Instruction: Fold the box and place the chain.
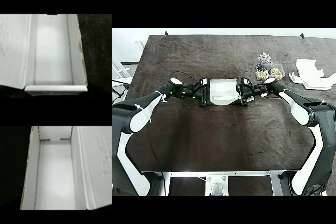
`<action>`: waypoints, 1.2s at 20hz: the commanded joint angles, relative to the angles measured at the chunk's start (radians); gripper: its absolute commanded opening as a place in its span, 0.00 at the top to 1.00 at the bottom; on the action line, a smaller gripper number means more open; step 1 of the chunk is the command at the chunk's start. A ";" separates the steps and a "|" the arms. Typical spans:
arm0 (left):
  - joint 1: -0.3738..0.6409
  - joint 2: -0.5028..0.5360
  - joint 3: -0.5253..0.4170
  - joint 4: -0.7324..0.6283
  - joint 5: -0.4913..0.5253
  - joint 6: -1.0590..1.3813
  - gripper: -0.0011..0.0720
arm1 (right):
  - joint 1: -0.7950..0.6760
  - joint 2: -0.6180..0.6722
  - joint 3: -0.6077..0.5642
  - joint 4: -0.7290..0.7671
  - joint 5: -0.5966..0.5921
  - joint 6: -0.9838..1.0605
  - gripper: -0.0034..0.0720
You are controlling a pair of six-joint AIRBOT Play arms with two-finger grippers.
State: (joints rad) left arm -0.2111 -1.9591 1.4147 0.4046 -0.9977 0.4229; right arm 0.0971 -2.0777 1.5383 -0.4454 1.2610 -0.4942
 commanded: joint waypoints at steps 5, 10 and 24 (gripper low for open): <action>-0.021 -0.004 0.000 -0.010 0.050 -0.002 0.00 | 0.000 0.000 0.000 0.000 0.001 0.000 0.17; -0.021 -0.008 0.000 -0.008 0.062 0.005 0.00 | 0.000 0.000 0.000 0.000 0.001 0.000 0.17; -0.021 -0.009 0.000 0.007 0.054 0.018 0.59 | 0.000 0.000 0.000 0.000 0.001 0.000 0.17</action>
